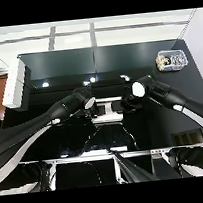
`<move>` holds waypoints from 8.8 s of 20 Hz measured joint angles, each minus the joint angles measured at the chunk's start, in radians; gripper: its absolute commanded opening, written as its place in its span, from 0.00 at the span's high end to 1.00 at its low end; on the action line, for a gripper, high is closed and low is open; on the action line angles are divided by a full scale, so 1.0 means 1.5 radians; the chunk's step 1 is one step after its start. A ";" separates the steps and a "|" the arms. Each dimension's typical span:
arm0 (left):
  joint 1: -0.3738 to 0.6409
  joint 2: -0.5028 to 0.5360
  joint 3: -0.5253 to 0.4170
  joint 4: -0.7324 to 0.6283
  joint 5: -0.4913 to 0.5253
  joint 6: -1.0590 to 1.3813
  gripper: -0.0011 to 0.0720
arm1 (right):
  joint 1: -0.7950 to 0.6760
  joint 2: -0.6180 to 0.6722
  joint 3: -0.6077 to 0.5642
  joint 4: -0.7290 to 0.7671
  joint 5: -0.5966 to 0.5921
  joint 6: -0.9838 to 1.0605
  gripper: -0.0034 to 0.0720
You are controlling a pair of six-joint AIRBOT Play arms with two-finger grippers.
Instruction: Fold the box and place the chain.
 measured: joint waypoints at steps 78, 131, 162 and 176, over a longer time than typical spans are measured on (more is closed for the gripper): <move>0.000 0.000 0.000 0.005 0.014 0.003 0.95 | -0.547 -0.463 0.702 -0.300 0.085 0.086 0.02; 0.000 0.000 0.000 0.010 0.012 0.002 0.95 | -0.489 0.330 0.312 0.217 0.210 -0.358 0.94; 0.000 0.000 0.000 0.010 0.013 0.003 0.95 | -0.114 0.278 -0.184 0.390 -0.172 -0.330 0.60; 0.000 0.000 0.000 0.010 0.012 0.002 0.95 | -0.366 0.189 -0.153 0.014 -0.273 -0.283 0.01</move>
